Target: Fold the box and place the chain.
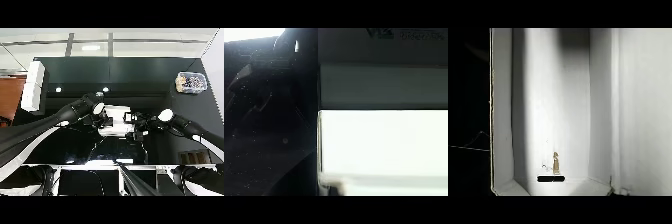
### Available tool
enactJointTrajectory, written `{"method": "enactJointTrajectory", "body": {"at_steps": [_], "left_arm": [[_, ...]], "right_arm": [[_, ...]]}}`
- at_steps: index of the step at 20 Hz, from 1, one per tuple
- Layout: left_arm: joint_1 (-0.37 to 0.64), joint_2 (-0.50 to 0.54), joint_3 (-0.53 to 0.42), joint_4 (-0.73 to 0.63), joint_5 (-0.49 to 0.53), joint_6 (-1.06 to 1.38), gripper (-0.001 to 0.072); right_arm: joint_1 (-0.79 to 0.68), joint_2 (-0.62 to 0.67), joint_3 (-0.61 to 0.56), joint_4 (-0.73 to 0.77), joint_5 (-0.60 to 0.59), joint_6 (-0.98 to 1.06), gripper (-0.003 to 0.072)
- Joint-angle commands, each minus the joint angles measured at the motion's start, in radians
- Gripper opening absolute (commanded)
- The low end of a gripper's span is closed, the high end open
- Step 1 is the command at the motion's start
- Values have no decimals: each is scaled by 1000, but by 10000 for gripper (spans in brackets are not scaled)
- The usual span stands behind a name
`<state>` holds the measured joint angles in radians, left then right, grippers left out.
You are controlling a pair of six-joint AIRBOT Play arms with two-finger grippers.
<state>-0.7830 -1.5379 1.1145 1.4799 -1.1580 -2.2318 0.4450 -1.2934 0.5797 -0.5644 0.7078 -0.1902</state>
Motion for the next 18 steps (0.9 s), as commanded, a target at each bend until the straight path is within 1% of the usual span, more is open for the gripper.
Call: {"method": "enactJointTrajectory", "body": {"at_steps": [1, 9, 10, 11, 12, 14, 16, 18], "left_arm": [[0, -1, 1, 0, -2, 0, 25], [0, -1, 1, 0, -2, -1, 26], [0, -1, 1, -1, -2, -1, 26], [0, -1, 1, -1, -2, -1, 26], [0, -1, 1, -1, -2, -1, 26], [0, -1, 1, -1, -3, -1, 26], [0, -1, 1, 0, -3, -1, 26], [0, -1, 1, 0, -3, 0, 26]], "right_arm": [[0, 0, 0, 15, -16, 0, 202], [0, 0, 0, 14, -14, -1, 202], [0, 0, 0, 14, -14, 0, 237], [0, 0, 0, 14, -14, 1, 470], [0, 0, 0, 14, -14, 3, 650], [0, 0, 0, 13, -11, 10, 651], [-1, 9, 0, 5, 19, 34, 647], [-3, 37, 0, -57, 37, 75, 646]]}}
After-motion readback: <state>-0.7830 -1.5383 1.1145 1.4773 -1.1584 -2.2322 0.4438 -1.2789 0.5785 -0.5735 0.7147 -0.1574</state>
